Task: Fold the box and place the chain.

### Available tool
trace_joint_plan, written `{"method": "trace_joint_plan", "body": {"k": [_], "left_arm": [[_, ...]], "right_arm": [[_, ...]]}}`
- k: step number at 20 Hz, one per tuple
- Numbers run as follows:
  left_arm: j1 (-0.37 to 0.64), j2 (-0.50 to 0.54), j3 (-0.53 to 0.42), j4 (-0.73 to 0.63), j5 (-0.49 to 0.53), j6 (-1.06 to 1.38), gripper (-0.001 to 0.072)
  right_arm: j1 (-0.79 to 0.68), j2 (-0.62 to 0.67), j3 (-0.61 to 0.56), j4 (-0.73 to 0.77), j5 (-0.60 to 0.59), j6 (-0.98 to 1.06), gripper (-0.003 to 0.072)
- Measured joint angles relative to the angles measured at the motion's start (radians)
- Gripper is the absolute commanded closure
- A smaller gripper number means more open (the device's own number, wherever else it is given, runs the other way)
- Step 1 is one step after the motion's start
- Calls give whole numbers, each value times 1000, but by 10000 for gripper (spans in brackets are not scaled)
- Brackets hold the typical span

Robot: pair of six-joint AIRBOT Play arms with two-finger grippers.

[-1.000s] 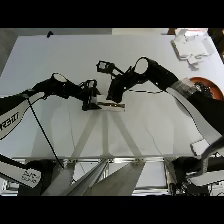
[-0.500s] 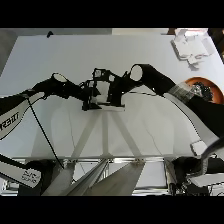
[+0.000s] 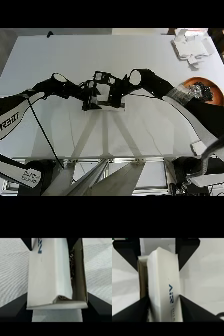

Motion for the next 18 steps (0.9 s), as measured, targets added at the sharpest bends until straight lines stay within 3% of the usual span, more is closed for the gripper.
{"method": "trace_joint_plan", "body": {"k": [11, 14, 18], "left_arm": [[0, 0, 0, 0, 0, 0, 392], [0, 0, 0, 0, -1, 0, 392], [0, 0, 0, 0, -1, 0, 392]], "right_arm": [[6, 100, -2, 7, 19, 10, 87], [-25, 134, -2, 62, 19, 7, 167], [-117, 131, -2, 195, 20, 67, 170]]}}
